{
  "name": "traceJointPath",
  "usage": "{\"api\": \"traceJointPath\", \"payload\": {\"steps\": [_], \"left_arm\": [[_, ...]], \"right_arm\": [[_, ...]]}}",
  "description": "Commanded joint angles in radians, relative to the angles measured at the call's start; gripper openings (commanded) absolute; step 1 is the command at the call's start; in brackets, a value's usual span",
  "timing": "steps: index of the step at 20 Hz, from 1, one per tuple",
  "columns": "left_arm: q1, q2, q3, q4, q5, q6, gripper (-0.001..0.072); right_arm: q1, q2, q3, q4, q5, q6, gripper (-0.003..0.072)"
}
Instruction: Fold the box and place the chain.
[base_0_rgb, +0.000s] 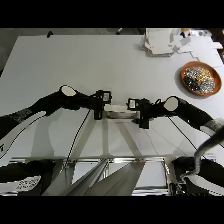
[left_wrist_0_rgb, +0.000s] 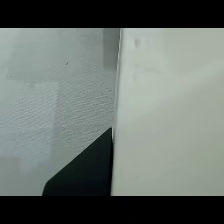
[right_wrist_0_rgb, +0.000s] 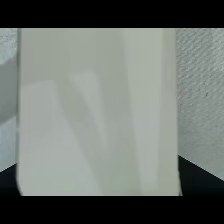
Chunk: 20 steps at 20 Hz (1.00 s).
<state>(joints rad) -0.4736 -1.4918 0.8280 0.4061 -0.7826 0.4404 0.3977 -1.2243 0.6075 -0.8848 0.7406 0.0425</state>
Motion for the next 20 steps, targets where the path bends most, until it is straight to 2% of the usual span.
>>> {"api": "traceJointPath", "payload": {"steps": [1, 20], "left_arm": [[-0.002, 0.002, 0.001, -0.009, -0.01, 0.005, 0.0007], [-0.002, -0.034, 0.001, -0.009, -0.018, 0.005, 0.0008]], "right_arm": [[0.0, 0.002, 0.0, 0.002, -0.001, -0.018, 0.0402], [0.0, -0.031, 0.0, 0.029, 0.001, -0.018, 0.0396]]}}
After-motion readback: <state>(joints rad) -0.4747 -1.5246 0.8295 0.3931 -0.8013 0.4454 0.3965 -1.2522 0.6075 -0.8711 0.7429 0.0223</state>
